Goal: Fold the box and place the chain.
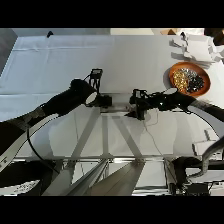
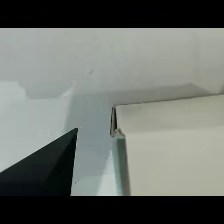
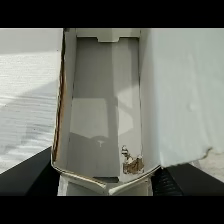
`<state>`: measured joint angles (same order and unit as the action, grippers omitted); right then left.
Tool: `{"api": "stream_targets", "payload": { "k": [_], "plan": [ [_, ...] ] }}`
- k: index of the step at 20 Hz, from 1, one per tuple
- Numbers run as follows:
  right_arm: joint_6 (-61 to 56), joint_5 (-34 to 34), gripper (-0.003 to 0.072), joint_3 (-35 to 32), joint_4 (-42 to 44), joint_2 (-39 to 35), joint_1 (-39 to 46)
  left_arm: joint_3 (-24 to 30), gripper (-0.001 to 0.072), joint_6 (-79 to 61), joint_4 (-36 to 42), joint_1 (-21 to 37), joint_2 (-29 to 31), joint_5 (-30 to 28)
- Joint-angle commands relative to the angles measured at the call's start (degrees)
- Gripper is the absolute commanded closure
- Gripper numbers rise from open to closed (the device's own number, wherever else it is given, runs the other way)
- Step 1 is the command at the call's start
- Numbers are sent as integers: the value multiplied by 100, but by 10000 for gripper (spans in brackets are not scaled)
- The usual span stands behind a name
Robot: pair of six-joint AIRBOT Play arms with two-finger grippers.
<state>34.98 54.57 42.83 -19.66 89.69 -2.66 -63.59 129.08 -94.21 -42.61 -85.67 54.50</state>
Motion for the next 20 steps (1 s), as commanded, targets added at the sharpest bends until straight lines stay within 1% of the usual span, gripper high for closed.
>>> {"api": "stream_targets", "payload": {
  "k": [1, 6, 9, 11, 12, 13, 15, 16, 17, 19, 20],
  "plan": [
    [2, 7, 148, 2, 0, -4, 0, -201, 264, 367, -37, -48, -229, 138],
    [2, 7, 148, 0, 0, -4, 0, -212, 265, 472, -35, -85, -437, 251],
    [2, 7, 148, 2, 0, -4, 0, -212, 269, 1034, -35, -173, -540, 229],
    [2, 7, 148, 2, 0, -4, 0, -212, 300, 1224, -37, -208, -584, 227],
    [2, 9, 148, 0, 0, -4, -2, -212, 386, 1241, -37, -214, -595, 232],
    [2, 7, 148, 0, 0, -4, 0, -212, 453, 1244, -33, -212, -605, 229],
    [2, 9, 148, 0, 0, -4, 0, -212, 458, 1246, -35, -212, -605, 234],
    [2, 9, 148, 2, 0, -4, 0, -212, 511, 1246, -35, -212, -605, 232],
    [2, 9, 148, 2, 0, -4, 0, -212, 590, 1246, -37, -212, -605, 234],
    [2, 9, 148, 2, 0, -4, 0, -212, 706, 1246, -37, -212, -605, 229],
    [2, 7, 148, 0, 0, -4, -2, -212, 706, 1248, -37, -212, -605, 229]
  ]
}}
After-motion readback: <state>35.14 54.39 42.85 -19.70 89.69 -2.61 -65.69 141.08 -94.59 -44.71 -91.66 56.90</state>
